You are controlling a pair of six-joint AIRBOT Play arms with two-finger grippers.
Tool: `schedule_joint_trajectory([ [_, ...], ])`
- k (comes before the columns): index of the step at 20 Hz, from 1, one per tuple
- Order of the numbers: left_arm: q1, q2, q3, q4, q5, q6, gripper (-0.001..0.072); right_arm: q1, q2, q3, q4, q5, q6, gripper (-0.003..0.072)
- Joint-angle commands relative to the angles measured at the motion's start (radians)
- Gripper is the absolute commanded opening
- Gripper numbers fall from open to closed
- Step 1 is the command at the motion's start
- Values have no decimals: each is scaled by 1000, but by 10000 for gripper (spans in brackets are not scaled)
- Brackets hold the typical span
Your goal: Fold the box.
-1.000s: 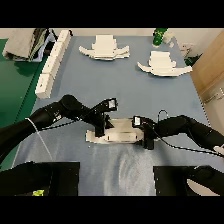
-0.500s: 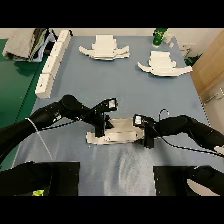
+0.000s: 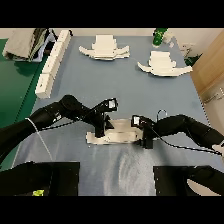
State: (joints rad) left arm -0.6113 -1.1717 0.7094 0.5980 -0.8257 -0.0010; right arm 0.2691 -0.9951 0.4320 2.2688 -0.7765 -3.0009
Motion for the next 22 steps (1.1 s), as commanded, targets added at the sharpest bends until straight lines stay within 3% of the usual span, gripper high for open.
schedule_joint_trajectory([
  [1, 0, 0, 0, 0, 6, 0, 15, 1, -1, -24, -4, -16, 0, 642],
  [6, 0, 0, 0, 0, 6, 0, 15, 13, -1, -31, -4, 14, 0, 641],
  [7, 0, 0, 0, 0, 6, 0, 15, 21, -1, -31, -4, 20, 0, 623],
  [8, 0, 0, 0, 0, 6, 0, 15, 26, -1, -31, -4, 20, 0, 554],
  [22, 0, 0, 0, 0, 6, 0, 15, 26, -1, -26, -13, 32, 0, 501],
])
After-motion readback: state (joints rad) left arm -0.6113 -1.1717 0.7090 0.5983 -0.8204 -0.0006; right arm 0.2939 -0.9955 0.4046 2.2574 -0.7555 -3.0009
